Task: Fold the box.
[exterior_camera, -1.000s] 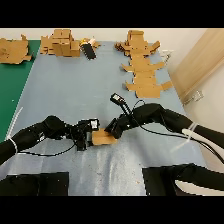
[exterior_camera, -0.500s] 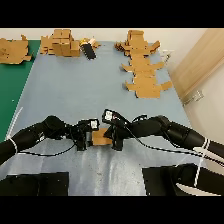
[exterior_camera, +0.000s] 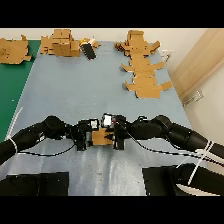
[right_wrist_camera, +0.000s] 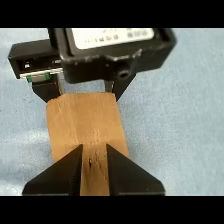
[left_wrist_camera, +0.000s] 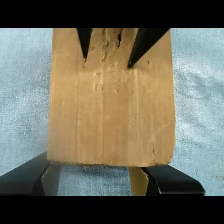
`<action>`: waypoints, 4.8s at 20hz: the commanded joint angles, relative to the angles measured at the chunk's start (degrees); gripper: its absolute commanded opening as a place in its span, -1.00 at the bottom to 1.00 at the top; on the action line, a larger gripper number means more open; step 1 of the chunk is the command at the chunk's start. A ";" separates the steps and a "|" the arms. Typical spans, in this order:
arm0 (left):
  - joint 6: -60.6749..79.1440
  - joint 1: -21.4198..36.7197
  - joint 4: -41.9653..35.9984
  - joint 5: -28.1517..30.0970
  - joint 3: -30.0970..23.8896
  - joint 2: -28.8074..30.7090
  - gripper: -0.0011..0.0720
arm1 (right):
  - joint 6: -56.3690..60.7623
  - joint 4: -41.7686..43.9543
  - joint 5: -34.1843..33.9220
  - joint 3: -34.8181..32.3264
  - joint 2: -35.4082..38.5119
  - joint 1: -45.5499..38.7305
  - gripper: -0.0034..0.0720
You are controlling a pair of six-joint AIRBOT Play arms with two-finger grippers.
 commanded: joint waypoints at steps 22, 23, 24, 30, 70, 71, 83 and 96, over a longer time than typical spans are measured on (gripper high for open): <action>0.00 -0.02 0.02 0.02 0.04 -0.02 0.21 | -0.31 -10.05 5.09 -1.68 1.44 5.73 0.20; 0.00 -0.02 0.04 0.02 0.04 -0.02 0.21 | -0.33 -10.03 5.14 -1.92 1.44 5.77 0.20; 0.00 -0.02 0.02 0.02 0.04 -0.02 0.21 | -0.31 -9.97 5.22 -2.38 1.42 5.81 0.20; 0.00 -0.02 0.02 0.02 0.04 -0.02 0.21 | -0.33 -11.78 12.22 -5.64 1.42 6.14 0.20; 0.00 -0.02 0.02 0.02 0.04 -0.02 0.21 | -0.33 -12.68 7.72 -6.16 2.80 6.82 -0.26; 0.02 -0.02 0.02 0.02 0.04 -0.02 0.21 | -0.31 -13.16 7.34 -6.16 3.89 6.80 -0.23; 0.02 -0.02 0.02 0.02 0.04 -0.02 0.21 | 45.40 3.93 0.26 -7.06 11.50 6.78 -0.92; 0.02 -0.02 0.02 0.02 0.04 -0.04 0.21 | 72.13 18.01 28.09 -16.39 4.68 7.23 -0.92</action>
